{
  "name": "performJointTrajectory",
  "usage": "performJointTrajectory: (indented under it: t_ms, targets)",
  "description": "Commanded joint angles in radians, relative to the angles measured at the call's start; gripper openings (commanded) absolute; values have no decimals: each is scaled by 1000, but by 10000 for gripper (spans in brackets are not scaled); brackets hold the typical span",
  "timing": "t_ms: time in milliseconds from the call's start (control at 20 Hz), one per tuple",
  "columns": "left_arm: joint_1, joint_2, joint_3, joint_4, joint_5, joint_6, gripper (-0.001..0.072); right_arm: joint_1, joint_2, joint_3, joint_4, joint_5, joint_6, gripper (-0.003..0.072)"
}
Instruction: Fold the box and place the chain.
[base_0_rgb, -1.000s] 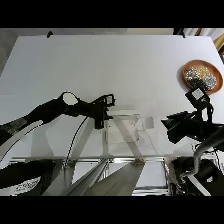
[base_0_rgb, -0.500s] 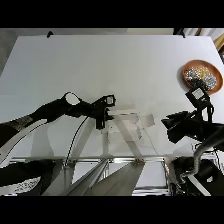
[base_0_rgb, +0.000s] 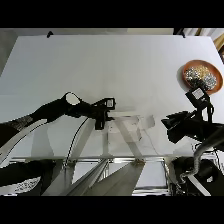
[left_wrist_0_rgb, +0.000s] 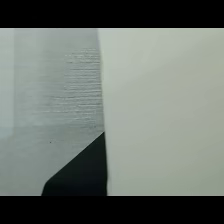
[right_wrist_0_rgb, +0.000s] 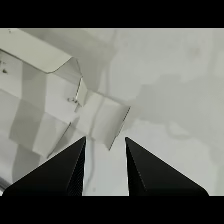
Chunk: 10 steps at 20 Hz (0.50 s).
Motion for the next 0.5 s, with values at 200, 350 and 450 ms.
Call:
performJointTrajectory:
  t_ms: [200, 350, 450]
  targets:
    - [3, -1, 0, 4, -11, 68, 3, 1, 0, 1, 1, 1, 0, 281]
    - [3, -14, 0, 3, -3, 67, 3, 1, 0, 1, 1, 1, 0, 281]
    - [2, -34, 0, -6, -5, 67, 3, 1, 0, 1, 2, 1, 0, 281]
